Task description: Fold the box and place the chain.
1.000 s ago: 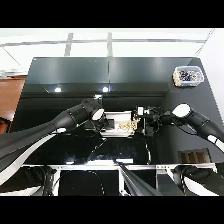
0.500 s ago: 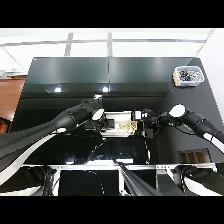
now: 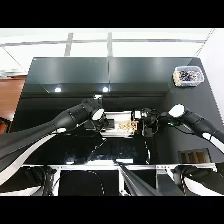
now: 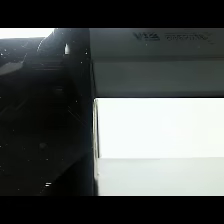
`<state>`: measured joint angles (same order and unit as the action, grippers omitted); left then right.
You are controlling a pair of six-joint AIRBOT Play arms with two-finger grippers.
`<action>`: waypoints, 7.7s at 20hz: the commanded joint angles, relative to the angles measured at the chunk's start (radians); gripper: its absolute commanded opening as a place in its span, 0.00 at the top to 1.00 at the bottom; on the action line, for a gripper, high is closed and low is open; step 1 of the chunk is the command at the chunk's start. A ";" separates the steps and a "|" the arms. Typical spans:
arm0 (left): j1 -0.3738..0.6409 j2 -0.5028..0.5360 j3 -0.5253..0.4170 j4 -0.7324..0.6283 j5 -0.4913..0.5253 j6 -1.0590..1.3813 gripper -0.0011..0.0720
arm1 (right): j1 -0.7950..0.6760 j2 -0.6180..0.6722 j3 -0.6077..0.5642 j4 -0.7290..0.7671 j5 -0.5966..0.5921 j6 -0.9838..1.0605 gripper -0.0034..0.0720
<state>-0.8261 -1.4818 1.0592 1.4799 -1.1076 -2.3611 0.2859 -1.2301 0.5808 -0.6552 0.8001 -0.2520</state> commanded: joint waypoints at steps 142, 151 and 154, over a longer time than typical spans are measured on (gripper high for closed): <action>0.000 0.000 0.000 -0.005 -0.005 0.000 0.94 | -0.083 0.337 0.214 0.430 0.429 0.848 0.94; 0.000 0.000 0.000 -0.004 -0.004 0.000 0.94 | 0.023 0.336 0.026 0.106 0.154 0.978 0.49; 0.000 0.000 -0.001 -0.005 -0.004 0.000 0.94 | -0.086 0.343 0.059 -0.020 0.228 1.029 0.50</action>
<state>-0.8261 -1.4818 1.0592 1.4754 -1.1122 -2.3611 0.2611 -0.8921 0.6300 -0.5503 1.0035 0.7235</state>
